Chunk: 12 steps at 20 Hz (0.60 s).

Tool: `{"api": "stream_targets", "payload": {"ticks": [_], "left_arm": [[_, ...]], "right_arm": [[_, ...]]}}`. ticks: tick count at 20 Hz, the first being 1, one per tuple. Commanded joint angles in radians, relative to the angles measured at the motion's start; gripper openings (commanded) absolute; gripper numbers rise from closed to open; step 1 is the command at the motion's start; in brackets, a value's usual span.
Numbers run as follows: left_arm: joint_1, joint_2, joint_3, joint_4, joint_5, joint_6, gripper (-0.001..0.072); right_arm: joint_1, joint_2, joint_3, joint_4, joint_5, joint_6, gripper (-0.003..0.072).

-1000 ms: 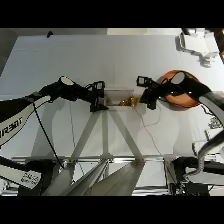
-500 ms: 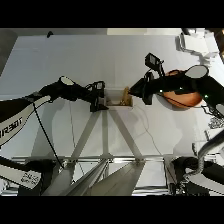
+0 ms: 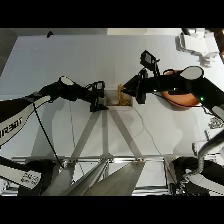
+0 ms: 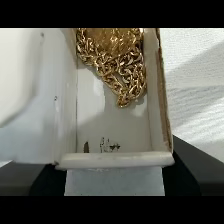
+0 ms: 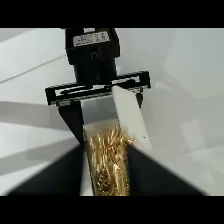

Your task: Fold the box and place the chain.

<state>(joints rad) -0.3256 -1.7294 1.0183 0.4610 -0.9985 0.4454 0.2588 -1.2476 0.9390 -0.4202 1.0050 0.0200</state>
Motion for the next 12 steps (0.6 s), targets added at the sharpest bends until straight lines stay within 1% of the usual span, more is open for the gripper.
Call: {"api": "stream_targets", "payload": {"ticks": [1,5,6,8,10,12], "left_arm": [[0.0,0.0,0.0,0.0,0.0,0.0,0.0226],[0.0,0.0,0.0,0.0,0.0,0.0,0.0226],[0.0,0.0,0.0,0.0,0.0,0.0,0.0226],[0.0,0.0,0.0,0.0,0.0,0.0,0.0226],[0.0,0.0,0.0,0.0,0.0,0.0,0.0226],[0.0,0.0,0.0,0.0,0.0,0.0,0.0226]], "right_arm": [[0.004,0.001,0.001,-0.009,0.001,-0.002,0.0336],[0.004,0.001,0.001,-0.009,-0.014,0.0,0.0335],[0.004,0.001,0.001,-0.009,-0.032,0.01,0.0335],[0.004,0.001,0.005,-0.012,-0.107,0.078,0.0334],[0.011,0.0,0.027,-0.051,-0.156,0.141,0.0333],[0.035,-0.024,0.09,-0.141,-0.168,0.238,0.0332]]}}
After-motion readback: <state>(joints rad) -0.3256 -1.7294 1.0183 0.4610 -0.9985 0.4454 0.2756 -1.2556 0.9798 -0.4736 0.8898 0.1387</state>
